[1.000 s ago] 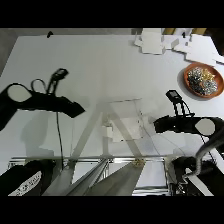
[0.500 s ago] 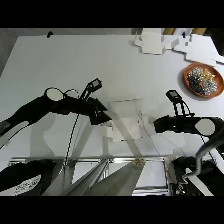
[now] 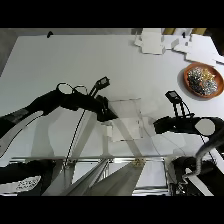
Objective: Fold the box and place the chain.
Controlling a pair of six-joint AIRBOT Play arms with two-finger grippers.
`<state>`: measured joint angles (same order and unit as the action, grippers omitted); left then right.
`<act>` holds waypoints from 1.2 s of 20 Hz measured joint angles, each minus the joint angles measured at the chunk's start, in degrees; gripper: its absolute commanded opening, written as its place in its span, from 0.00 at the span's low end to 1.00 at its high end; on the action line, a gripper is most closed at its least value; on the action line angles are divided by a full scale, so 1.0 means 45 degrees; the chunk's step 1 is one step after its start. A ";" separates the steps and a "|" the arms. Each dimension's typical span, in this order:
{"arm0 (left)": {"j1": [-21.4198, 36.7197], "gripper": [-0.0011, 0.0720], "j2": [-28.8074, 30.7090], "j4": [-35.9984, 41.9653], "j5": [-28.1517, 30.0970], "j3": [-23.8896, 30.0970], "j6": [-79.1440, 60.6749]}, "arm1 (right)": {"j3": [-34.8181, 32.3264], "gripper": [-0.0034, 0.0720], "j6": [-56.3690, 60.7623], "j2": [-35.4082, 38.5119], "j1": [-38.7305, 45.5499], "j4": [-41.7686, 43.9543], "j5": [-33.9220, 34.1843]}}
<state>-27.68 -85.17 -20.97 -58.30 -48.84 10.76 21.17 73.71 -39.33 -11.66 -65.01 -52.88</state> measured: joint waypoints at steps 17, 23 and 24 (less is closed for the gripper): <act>-0.0199 0.02 -0.0656 -0.1875 0.0000 -0.0253 -0.0733 | 0.0000 0.07 0.0000 0.0000 -0.0015 0.0087 -0.0325; -0.0223 0.02 -0.0573 -0.2399 0.0554 -0.0253 -0.1593 | 0.0121 0.50 -0.0005 0.0019 -0.0010 0.0136 -0.0806; -0.0219 0.02 -0.0568 -0.2375 0.0617 -0.0257 -0.1909 | 0.0238 0.50 -0.0010 0.0024 -0.0010 0.0155 -0.0899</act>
